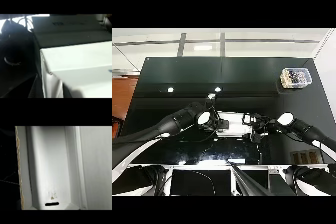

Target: Fold the box and place the chain.

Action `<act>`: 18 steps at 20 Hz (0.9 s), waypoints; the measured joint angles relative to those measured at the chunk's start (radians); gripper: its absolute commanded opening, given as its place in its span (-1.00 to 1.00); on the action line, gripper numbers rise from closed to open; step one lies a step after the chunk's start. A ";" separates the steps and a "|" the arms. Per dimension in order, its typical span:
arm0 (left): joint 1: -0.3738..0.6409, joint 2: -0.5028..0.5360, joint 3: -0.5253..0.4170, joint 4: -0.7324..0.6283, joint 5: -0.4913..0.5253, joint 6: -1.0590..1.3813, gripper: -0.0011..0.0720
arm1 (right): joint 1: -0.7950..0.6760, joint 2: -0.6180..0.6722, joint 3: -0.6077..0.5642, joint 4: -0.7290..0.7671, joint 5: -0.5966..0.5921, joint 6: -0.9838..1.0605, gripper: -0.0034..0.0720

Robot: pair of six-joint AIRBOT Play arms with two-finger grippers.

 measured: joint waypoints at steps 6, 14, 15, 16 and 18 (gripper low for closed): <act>-0.010 -0.067 0.059 0.048 -0.088 -0.023 -0.01 | 0.000 0.000 0.000 0.000 0.000 0.000 0.34; -0.011 -0.080 0.073 0.058 -0.100 -0.039 -0.02 | 0.000 0.000 0.000 0.000 0.000 0.000 0.34; -0.011 -0.080 0.077 0.059 -0.098 -0.039 -0.02 | 0.000 0.000 0.000 0.000 0.000 0.000 0.34; -0.011 -0.082 0.082 0.059 -0.098 -0.039 -0.13 | 0.000 0.000 0.000 0.000 0.000 0.000 0.34; -0.011 -0.086 0.093 0.058 -0.096 -0.039 -0.36 | 0.000 0.000 0.000 0.000 0.000 0.000 0.34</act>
